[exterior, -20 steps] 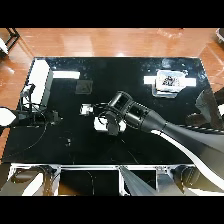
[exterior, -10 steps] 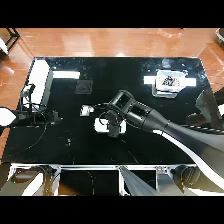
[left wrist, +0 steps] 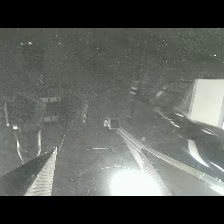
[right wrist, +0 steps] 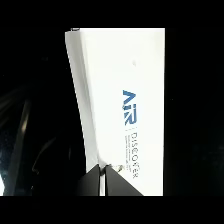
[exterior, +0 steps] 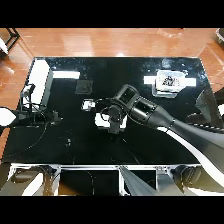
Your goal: Fold the box and place the chain.
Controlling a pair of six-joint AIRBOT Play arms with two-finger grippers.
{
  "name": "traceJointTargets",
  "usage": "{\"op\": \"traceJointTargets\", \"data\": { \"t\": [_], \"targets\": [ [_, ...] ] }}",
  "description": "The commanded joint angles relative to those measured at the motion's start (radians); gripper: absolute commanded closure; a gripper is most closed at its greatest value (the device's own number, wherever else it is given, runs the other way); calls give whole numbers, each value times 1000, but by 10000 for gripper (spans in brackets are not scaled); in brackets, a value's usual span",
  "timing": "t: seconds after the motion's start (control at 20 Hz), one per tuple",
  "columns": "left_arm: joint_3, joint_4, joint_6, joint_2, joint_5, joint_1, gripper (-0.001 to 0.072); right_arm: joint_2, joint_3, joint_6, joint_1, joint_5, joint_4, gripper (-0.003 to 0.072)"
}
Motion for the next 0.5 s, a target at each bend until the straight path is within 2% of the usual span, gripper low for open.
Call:
{"op": "traceJointTargets", "data": {
  "t": [0.0,0.25,0.45],
  "targets": [
    [1,0,0,0,0,0,84,1,8,0,-5,-8,1,670],
    [1,0,0,0,0,0,84,9,8,-3,-10,-18,10,670],
    [1,0,0,0,0,0,84,11,8,-55,-66,-30,126,671]
  ]
}}
